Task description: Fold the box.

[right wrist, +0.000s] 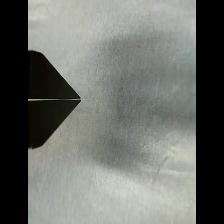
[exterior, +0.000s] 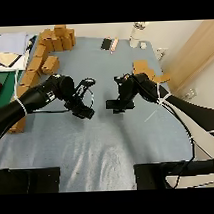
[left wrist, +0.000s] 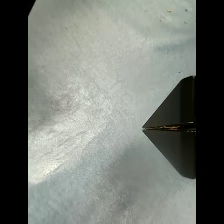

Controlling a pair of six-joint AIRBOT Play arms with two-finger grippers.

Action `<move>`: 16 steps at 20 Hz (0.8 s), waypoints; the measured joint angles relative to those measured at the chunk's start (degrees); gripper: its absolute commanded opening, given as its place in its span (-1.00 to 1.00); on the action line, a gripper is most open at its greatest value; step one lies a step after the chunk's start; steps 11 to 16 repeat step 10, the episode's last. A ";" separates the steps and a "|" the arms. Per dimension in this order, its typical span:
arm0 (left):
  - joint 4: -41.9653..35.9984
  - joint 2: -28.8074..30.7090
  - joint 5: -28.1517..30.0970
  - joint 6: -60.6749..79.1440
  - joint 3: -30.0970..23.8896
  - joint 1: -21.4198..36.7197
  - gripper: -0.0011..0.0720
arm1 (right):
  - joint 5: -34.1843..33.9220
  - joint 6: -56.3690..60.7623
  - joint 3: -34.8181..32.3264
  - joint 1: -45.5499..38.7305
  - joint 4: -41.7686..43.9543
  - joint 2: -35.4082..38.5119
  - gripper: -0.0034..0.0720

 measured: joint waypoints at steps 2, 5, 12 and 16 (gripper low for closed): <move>-0.04 0.00 -0.17 -0.50 -0.22 -0.28 -0.94 | -0.11 -0.22 0.20 -0.13 -0.11 -0.26 -0.90; 0.04 0.00 -0.07 -1.01 -0.39 -0.46 -0.94 | -0.20 -0.44 0.35 -0.11 0.09 -0.44 -0.90; 0.07 0.00 -0.09 -1.20 -0.44 -0.55 -0.94 | -0.31 -0.46 0.39 -0.11 0.00 -0.48 -0.90; 0.07 0.00 -0.09 -1.20 -0.44 -0.55 -0.94 | -0.31 -0.46 0.39 -0.11 0.00 -0.48 -0.90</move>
